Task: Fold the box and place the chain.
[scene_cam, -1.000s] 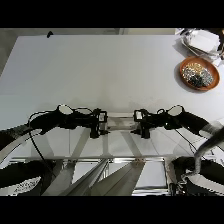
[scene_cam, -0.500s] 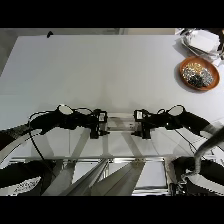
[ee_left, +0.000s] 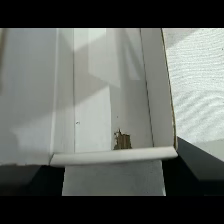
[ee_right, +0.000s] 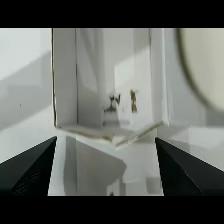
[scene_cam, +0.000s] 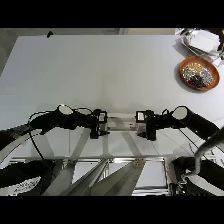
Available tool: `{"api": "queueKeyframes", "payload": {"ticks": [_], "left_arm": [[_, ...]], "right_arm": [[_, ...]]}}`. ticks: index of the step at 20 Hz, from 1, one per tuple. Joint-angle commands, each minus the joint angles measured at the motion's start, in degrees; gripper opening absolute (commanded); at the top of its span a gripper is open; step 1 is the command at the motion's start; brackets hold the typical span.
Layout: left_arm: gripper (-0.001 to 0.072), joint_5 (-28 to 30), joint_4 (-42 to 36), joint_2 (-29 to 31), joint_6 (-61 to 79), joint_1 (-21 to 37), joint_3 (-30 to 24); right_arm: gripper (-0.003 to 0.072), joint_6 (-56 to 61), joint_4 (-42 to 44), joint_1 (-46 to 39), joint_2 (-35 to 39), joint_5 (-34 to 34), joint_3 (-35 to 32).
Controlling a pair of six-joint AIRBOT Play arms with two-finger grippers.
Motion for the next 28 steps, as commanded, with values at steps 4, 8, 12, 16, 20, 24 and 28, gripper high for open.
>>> {"api": "queueKeyframes", "payload": {"ticks": [4, 8, 12, 16, 20, 24, 28], "left_arm": [[0.0258, 0.09, -0.02, 0.00, -0.02, -0.02, -0.02], [0.0258, 0.07, -0.02, 0.00, -0.02, -0.02, -0.02], [0.0258, 0.07, 0.00, 0.00, -0.02, -0.02, -0.02], [0.0258, 0.09, 0.00, 0.00, -0.02, -0.02, -0.02], [0.0258, 0.07, -0.02, 0.00, -0.02, -0.02, -0.02], [0.0258, 0.09, -0.02, 0.00, -0.02, -0.02, -0.02], [0.0258, 0.07, -0.02, 0.00, -0.02, -0.02, -0.02]], "right_arm": [[0.0677, 20.76, -17.33, 0.07, 12.98, 1.42, 0.07], [0.0009, 20.02, 8.79, 0.07, 17.00, 4.13, 0.07], [0.0009, 18.23, 21.97, 3.76, 16.17, -6.12, 0.07], [0.0010, 18.80, 28.85, 8.76, 9.84, -22.80, 0.07], [0.0009, 20.74, 29.97, 8.96, 2.23, -27.85, 0.07], [0.0009, 24.02, 27.08, 8.96, -0.70, -28.17, 0.07], [0.0009, 27.74, 23.74, 8.92, -0.87, -27.36, 0.07]]}}
